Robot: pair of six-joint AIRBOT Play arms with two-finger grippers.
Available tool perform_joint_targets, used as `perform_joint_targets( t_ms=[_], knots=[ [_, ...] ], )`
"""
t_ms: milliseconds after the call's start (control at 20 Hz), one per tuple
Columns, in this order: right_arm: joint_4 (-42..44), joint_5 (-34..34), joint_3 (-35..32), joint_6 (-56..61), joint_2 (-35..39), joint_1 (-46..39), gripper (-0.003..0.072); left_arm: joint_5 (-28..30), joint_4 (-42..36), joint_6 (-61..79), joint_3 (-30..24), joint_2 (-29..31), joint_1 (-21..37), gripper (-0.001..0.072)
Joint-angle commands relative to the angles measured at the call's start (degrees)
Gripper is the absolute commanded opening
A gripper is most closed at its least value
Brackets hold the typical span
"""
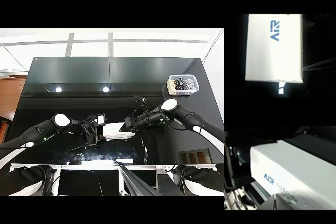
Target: Fold the box and place the chain.
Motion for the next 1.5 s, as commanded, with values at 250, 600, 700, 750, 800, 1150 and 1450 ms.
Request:
perform_joint_targets(
  t_ms=[250,600,700,750,800,1150,1450],
  knots=[
    [-3.06,-2.8,-0.02,0.74,-0.72,0.44,0.0024,0.02,0.0,0.04,0.02,-0.02,0.0,0.0331],
    [-1.68,0.81,1.14,-1.03,-0.63,0.24,0.0024,0.0,0.0,0.04,0.02,-0.02,0.0,0.0332],
    [1.16,5.18,3.08,-2.67,-0.22,-0.63,0.0024,0.0,0.0,0.04,0.02,0.0,0.0,0.0332],
    [2.91,7.3,4.15,-4.02,0.55,-1.49,0.0024,0.02,0.0,0.04,0.02,0.0,0.0,0.0332],
    [3.72,8.81,5.31,-4.39,1.7,-2.78,0.0024,0.02,0.0,0.04,0.02,0.0,0.0,0.0332],
    [-6.16,5.2,7.13,-0.92,10.86,-18.73,0.0024,0.04,-0.02,0.04,0.02,0.0,0.0,0.0359],
    [-7.56,5.46,7.1,0.87,11.43,-22.25,0.0024,0.33,0.09,0.0,0.15,1.33,0.02,0.0711]
  ],
)
